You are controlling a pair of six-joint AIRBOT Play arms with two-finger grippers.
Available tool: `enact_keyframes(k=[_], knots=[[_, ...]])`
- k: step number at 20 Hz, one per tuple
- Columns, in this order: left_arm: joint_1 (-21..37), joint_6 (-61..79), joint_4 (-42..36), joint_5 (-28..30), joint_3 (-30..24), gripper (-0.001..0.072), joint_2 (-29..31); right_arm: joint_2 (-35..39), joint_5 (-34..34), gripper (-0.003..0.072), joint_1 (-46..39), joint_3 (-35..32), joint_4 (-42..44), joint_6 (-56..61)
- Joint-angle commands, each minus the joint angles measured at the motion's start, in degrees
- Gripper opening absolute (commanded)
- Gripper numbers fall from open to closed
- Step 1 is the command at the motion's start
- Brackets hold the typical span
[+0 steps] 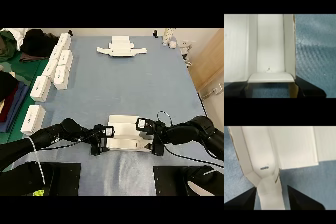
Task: Fold the box.
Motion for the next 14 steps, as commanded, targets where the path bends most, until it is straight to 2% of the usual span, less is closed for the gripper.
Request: enact_keyframes(k=[1,7,12,14], knots=[[0.0,0.0,0.0,0.0,0.0,0.0384,0.0,-1.4,3.9,0.0593,0.1,-1.0,2.3,-7.4],[0.0,0.0,0.0,0.0,0.0,0.0385,0.0,-1.5,7.3,0.0566,0.9,-3.0,6.8,-11.2],[0.0,0.0,0.0,0.0,0.0,0.0385,0.0,-2.3,7.6,0.0215,1.4,-3.2,9.6,-12.2],[0.0,0.0,0.0,0.0,0.0,0.0385,0.0,-2.7,8.9,0.0153,2.4,-3.2,9.5,-12.5]])
